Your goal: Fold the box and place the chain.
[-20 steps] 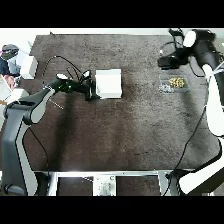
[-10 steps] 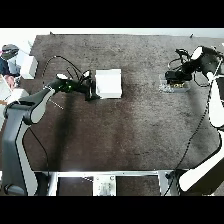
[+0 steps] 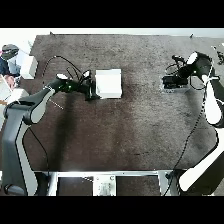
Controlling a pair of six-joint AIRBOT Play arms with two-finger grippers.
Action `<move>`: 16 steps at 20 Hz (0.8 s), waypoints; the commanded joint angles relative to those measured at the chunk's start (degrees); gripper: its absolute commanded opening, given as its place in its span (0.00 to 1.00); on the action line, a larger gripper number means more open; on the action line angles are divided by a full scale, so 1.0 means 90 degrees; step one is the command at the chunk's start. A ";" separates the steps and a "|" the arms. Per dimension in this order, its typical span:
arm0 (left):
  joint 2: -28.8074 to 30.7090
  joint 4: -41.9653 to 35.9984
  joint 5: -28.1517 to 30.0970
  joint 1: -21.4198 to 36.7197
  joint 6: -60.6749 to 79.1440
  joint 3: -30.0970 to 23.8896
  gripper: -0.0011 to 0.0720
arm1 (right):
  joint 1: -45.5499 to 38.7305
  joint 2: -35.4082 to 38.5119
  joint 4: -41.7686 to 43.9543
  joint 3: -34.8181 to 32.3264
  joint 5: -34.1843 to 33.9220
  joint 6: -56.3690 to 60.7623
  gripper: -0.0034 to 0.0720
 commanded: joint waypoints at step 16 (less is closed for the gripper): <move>0.0005 0.0002 0.0000 0.0002 0.0000 -0.0002 0.68 | 0.0068 0.0690 0.0027 0.0002 -0.0175 0.0080 0.06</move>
